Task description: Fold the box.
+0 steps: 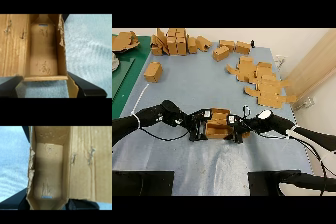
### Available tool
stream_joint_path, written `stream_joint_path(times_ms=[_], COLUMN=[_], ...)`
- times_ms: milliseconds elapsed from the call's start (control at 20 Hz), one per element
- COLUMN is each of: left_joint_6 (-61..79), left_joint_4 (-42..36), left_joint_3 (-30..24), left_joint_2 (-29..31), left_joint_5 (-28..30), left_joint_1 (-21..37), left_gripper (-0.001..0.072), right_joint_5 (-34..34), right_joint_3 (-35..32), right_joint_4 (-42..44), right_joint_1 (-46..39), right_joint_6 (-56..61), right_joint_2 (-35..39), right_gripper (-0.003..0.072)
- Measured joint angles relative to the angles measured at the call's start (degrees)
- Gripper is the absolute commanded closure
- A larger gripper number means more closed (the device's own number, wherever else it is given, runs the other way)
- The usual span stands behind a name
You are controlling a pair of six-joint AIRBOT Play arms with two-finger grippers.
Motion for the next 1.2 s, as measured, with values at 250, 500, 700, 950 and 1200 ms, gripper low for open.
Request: stream_joint_path(times_ms=[250, 500, 700, 950, 1200], left_joint_6=[-0.02, -0.02, -0.02, -0.20, -0.20], left_joint_4=[0.20, 0.13, -0.09, -0.26, -0.07], left_joint_3=[0.00, 0.00, 0.00, 0.00, 0.00], left_joint_2=[0.00, 0.00, 0.00, -0.13, -0.11], left_joint_5=[-0.22, -0.31, 0.76, 3.43, 4.04], left_joint_1=[0.00, 0.00, -0.96, -2.36, -2.67], left_gripper=[0.0020, 0.0020, 0.0021, 0.0187, 0.0187], right_joint_5=[-0.11, -0.11, -0.04, 0.28, 0.31], right_joint_3=[0.00, 0.00, 0.00, 0.00, 0.00], right_joint_4=[0.00, 0.00, 0.00, 0.02, 0.04], right_joint_1=[0.00, 0.00, 0.00, 0.00, 0.00], right_joint_6=[0.02, 0.13, 0.13, 0.17, 0.17], right_joint_2=[0.00, 0.00, 0.02, 0.02, 0.00], right_gripper=[0.0245, 0.0245, 0.0245, 0.0245, 0.0245])
